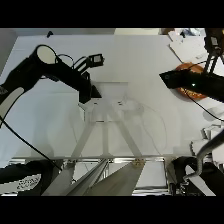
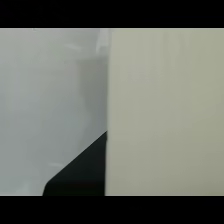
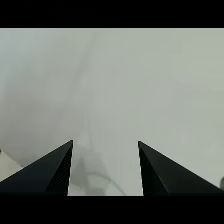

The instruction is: Fold the box and place the chain.

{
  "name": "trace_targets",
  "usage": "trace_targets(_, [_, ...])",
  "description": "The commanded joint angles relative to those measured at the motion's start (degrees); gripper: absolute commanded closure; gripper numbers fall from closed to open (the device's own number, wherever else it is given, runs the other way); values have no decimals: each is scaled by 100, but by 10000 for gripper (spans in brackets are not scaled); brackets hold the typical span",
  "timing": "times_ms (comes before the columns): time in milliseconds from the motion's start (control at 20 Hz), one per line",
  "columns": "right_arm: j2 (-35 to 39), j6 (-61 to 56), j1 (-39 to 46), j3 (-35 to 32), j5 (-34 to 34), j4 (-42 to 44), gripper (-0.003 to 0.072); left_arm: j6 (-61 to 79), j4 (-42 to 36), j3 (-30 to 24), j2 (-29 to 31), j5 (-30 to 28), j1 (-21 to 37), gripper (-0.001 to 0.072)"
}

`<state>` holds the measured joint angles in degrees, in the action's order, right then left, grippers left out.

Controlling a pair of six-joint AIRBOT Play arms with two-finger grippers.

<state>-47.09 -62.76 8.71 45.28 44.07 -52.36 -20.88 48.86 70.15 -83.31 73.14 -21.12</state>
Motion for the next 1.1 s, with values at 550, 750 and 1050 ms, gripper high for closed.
trace_targets(550, [42, 0, 46, 7, 299, -295, 251, 1484, -1320, -396, -1351, -1292, -103, 705])
trace_targets(750, [42, 0, 46, 7, 291, -295, 252, 2197, -1331, -396, -1589, -1200, -111, 704])
trace_targets(1050, [42, 0, 46, 7, 286, -295, 252, 2756, -1327, -396, -1585, -1207, -103, 704])
